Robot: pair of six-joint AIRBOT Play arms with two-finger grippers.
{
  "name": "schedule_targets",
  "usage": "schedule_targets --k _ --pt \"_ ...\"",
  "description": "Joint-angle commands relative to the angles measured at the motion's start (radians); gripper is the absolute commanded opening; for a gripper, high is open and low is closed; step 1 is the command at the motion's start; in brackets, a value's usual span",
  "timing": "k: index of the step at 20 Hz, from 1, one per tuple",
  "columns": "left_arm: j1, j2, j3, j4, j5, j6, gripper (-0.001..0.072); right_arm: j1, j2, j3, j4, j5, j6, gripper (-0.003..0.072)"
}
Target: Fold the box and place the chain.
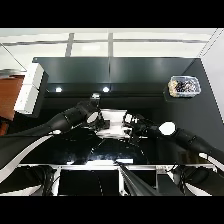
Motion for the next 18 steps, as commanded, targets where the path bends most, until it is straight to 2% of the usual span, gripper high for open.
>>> schedule_targets --k 1,3,4,5,6,7,8,9,10,12,15,16,18 --pt "0.000 0.000 0.000 0.002 -0.001 0.001 0.0028 0.033 -0.020 0.001 0.008 -0.031 0.001 0.0239" --pt "0.000 0.000 0.000 0.002 -0.001 0.001 0.0027 0.039 -0.020 0.001 0.008 -0.037 0.002 0.0252" --pt "0.000 0.000 0.000 0.002 -0.001 0.002 0.0028 0.039 -0.020 0.001 0.008 -0.038 0.002 0.0368" --pt "0.000 0.000 0.000 0.002 -0.001 0.002 0.0028 0.039 -0.020 0.001 0.008 -0.038 0.001 0.0437" --pt "0.000 0.000 0.000 0.002 -0.001 0.001 0.0028 0.039 -0.020 0.001 0.008 -0.038 0.001 0.0341" --pt "0.000 0.000 0.000 0.002 -0.001 0.001 0.0028 0.039 -0.020 0.001 0.008 -0.037 0.001 0.0211" --pt "0.000 0.000 0.000 0.002 -0.001 0.001 0.0028 0.038 -0.020 0.001 0.008 -0.039 0.001 0.0212" --pt "0.000 0.000 0.000 0.002 0.000 0.001 0.0028 0.038 -0.020 0.001 0.008 -0.040 0.001 0.0338" --pt "0.000 0.000 0.000 0.002 0.000 0.002 0.0028 0.037 -0.020 0.001 0.008 -0.046 0.001 0.0354" --pt "0.000 0.000 0.000 0.002 -0.001 0.002 0.0027 0.035 -0.013 0.001 0.006 -0.084 0.004 0.0133" --pt "0.000 0.000 0.000 0.003 -0.004 0.002 0.0027 0.010 0.056 0.001 -0.001 -0.156 0.101 0.0114" --pt "0.000 0.000 0.000 0.003 -0.004 0.002 0.0028 -0.023 0.087 0.001 -0.004 -0.148 0.174 0.0024" --pt "0.000 0.000 0.000 0.003 -0.003 0.002 0.0027 -0.135 0.147 0.001 -0.032 -0.079 0.442 0.0022"
